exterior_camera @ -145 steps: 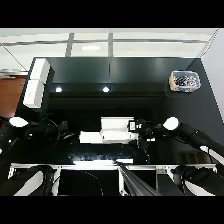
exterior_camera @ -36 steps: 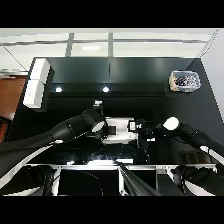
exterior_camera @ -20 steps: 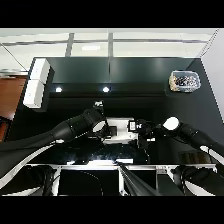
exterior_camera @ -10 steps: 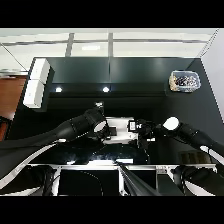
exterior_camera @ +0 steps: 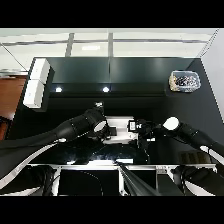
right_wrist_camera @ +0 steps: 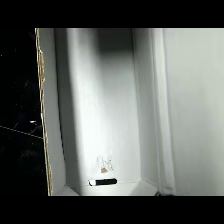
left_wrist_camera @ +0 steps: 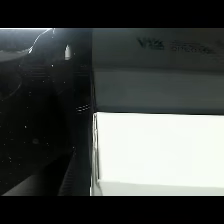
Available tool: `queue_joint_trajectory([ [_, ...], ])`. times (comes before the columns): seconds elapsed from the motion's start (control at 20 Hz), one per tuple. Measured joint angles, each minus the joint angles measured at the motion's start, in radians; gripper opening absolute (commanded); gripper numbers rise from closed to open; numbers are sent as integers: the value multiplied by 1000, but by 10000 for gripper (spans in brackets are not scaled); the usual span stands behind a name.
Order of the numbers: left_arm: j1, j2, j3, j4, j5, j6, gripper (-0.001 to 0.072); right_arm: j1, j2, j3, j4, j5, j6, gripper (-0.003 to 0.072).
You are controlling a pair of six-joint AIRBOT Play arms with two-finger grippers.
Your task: Fold the box and place the chain.
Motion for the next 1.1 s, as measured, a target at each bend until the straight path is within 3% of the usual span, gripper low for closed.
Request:
queue_joint_trajectory([
  [0.05, 0, 0, 0, 0, 0, 0, 260, 0, 0, 0, 0, 0, 0, 246],
  [0.7, 0, -1, 22, 9, -6, 3, 206, 0, 0, 0, 0, 0, 0, 246],
  [0.85, 0, -7, 23, 11, -15, 3, 26, 0, 0, 0, 0, 0, 0, 246],
  [1.1, 0, -13, 26, 7, -18, 6, 26, 0, 0, 0, 0, 0, 1, 246],
])
